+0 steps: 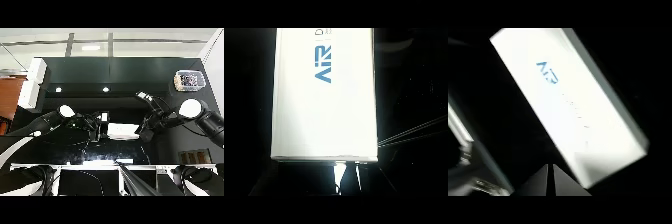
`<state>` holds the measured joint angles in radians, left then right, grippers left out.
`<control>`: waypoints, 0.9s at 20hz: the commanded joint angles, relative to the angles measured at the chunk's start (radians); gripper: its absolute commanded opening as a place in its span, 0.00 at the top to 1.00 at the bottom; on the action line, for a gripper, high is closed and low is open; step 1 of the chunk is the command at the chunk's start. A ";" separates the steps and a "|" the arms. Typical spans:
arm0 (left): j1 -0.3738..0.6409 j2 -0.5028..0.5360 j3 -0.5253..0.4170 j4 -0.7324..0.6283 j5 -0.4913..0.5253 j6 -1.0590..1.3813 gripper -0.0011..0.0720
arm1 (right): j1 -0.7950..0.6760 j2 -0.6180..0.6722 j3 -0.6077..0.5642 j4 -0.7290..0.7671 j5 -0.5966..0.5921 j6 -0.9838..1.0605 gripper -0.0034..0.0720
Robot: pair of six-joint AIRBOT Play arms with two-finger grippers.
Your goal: Fold the box and place the chain.
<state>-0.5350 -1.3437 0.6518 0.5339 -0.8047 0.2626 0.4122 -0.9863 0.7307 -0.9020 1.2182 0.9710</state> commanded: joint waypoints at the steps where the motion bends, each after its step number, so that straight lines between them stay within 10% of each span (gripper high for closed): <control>1: 0.000 -0.001 0.000 -0.001 0.002 -0.001 0.52 | -0.034 -0.019 -0.084 0.323 -0.048 0.058 0.90; 18: 0.000 -0.001 0.000 -0.001 0.004 -0.002 0.52 | 0.022 -0.237 -0.122 0.365 -0.240 0.125 0.90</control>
<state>-0.5350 -1.3437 0.6518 0.5335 -0.8021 0.2604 0.4339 -1.2079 0.6086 -0.5114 1.0046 1.0870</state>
